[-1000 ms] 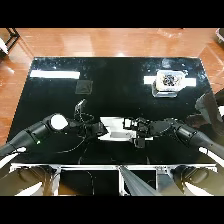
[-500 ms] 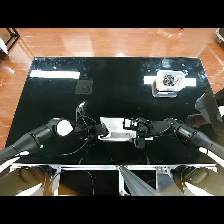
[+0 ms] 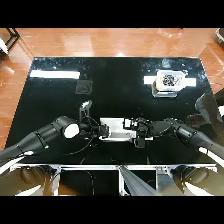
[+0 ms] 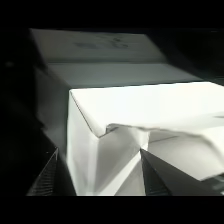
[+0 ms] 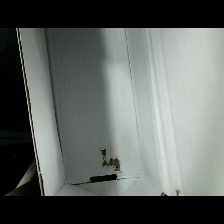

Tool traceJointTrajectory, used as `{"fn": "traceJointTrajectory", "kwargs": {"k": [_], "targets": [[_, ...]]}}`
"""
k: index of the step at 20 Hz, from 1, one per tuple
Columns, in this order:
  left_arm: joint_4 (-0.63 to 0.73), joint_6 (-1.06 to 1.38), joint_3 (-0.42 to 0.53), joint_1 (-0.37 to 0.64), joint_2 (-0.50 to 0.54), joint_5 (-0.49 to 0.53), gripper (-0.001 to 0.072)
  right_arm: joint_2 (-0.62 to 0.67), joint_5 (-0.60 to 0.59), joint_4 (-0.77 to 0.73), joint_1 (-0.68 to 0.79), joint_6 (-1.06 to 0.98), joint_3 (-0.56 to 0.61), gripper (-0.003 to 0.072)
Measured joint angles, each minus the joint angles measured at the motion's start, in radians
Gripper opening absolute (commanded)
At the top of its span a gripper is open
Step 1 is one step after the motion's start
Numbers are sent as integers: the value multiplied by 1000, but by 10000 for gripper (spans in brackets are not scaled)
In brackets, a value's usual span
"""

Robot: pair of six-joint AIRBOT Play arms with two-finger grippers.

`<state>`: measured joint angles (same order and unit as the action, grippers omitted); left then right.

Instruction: Fold the box and place the chain.

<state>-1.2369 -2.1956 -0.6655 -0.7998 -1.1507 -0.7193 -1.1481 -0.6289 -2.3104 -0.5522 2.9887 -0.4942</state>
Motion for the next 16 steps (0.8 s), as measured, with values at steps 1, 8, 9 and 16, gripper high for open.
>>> {"fn": "traceJointTrajectory", "kwargs": {"k": [1, 8, 9, 16], "targets": [[-52, -37, -23, -11, -7, -27, 608, 0, 0, 0, 0, 0, 0, 188], [-238, -188, -137, -87, -62, -162, 539, 0, 0, 0, 0, 0, 0, 187], [-248, -195, -150, -96, -69, -172, 540, 0, 0, 0, 0, 0, 0, 188], [-249, -217, -209, -120, -93, -187, 519, 0, -3, 0, 0, 0, 0, 187]]}}
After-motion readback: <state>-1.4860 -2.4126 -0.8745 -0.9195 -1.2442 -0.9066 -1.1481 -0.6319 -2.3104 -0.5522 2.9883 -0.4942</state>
